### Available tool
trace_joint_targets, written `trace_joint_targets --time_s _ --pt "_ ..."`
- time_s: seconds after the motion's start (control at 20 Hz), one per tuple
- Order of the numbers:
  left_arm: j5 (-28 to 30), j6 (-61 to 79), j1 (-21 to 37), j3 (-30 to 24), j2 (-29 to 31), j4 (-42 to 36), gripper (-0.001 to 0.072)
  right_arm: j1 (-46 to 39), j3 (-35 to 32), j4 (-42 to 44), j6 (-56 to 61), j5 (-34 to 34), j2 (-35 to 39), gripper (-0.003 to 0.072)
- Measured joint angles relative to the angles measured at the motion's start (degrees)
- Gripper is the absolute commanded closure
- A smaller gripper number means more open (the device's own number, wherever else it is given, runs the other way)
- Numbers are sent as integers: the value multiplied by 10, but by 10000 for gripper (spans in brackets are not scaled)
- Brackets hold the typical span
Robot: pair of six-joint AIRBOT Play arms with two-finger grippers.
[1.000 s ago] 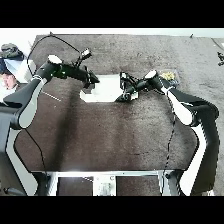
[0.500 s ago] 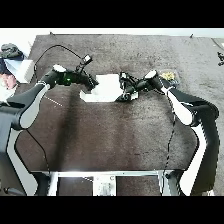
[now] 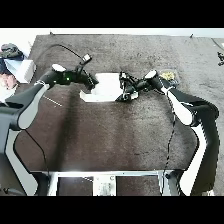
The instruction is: Fold the box and place the chain.
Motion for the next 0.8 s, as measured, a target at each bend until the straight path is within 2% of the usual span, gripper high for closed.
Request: trace_joint_targets --time_s 0.2,0.25,0.3,0.35,0.45,0.55,0.65,0.8 --pt "-46 17 19 2 45 -2 696 0 0 0 0 0 0 215" --pt "-65 19 22 3 53 12 638 0 0 0 0 0 0 215" --pt "-84 24 24 3 59 32 265 0 0 0 0 0 0 215" --pt "-106 32 25 2 63 58 41 0 0 0 0 1 0 215" --pt "-141 47 22 -4 68 121 40 0 0 0 0 1 0 215" --pt "-144 57 19 -21 71 173 -9 0 0 0 0 1 0 215" --pt "-128 72 17 -45 72 207 -9 0 0 0 0 2 0 215" --pt "-95 106 14 -78 73 217 -8 0 0 0 0 2 0 215"
